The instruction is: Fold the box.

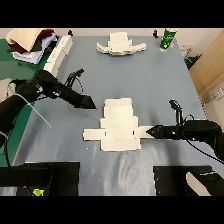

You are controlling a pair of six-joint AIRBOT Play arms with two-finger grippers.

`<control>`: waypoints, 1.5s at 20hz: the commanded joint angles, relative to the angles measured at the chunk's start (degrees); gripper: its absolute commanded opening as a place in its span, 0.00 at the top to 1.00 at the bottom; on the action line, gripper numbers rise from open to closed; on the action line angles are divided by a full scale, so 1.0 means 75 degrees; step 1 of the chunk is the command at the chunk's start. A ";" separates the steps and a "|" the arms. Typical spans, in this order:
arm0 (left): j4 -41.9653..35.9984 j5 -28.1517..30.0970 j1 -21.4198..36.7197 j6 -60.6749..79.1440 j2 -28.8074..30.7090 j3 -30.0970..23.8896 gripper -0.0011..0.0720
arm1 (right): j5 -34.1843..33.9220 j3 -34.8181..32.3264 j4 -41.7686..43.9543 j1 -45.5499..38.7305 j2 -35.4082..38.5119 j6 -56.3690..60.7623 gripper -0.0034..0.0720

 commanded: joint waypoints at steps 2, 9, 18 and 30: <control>-0.1641 -0.0592 0.0015 0.1699 -0.1303 0.0000 0.31 | 0.0000 -0.0003 0.0020 0.0015 0.0009 0.0023 0.95; -0.2084 -0.0592 -0.0702 0.2238 -0.2358 0.0825 0.36 | 0.0003 -0.0003 0.0017 0.0015 0.0009 0.0146 0.95; -0.1492 -0.1256 -0.1177 0.2503 -0.2468 0.1311 0.37 | 0.0000 -0.0003 0.0015 0.0015 0.0009 0.0143 0.95; -0.1405 -0.1014 -0.1370 0.2789 -0.2468 0.1402 0.59 | -0.0029 -0.0003 -0.0006 0.0015 0.0009 0.0143 0.95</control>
